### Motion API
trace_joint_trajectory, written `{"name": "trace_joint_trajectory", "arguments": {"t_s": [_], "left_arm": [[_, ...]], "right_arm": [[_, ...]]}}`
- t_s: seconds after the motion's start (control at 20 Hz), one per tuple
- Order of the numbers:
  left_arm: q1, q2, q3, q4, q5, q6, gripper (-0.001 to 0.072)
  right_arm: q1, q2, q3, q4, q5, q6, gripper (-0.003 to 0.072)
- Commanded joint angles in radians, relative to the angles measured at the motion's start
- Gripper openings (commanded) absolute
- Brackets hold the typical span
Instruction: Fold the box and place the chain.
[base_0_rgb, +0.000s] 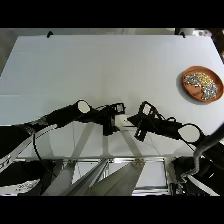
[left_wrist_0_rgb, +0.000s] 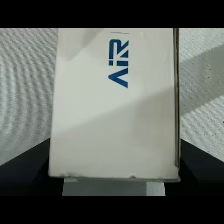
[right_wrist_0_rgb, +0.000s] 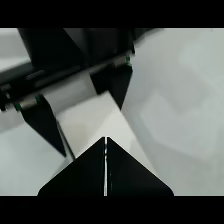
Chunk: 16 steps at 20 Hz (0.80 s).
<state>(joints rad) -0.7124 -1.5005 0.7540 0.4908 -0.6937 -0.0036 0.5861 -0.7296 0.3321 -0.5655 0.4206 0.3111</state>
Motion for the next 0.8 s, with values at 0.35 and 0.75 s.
{"name": "trace_joint_trajectory", "arguments": {"t_s": [0.35, 0.75], "left_arm": [[0.185, 0.219, 0.000, 0.300, -0.030, -0.437, 0.0006], [0.751, 0.443, 0.000, 0.783, -0.130, -1.008, 0.0006]], "right_arm": [[-0.409, 0.162, 0.006, -0.567, -0.054, 0.818, 0.0021], [-0.601, 0.162, 0.006, -0.563, -0.056, 0.818, 0.0021]]}}
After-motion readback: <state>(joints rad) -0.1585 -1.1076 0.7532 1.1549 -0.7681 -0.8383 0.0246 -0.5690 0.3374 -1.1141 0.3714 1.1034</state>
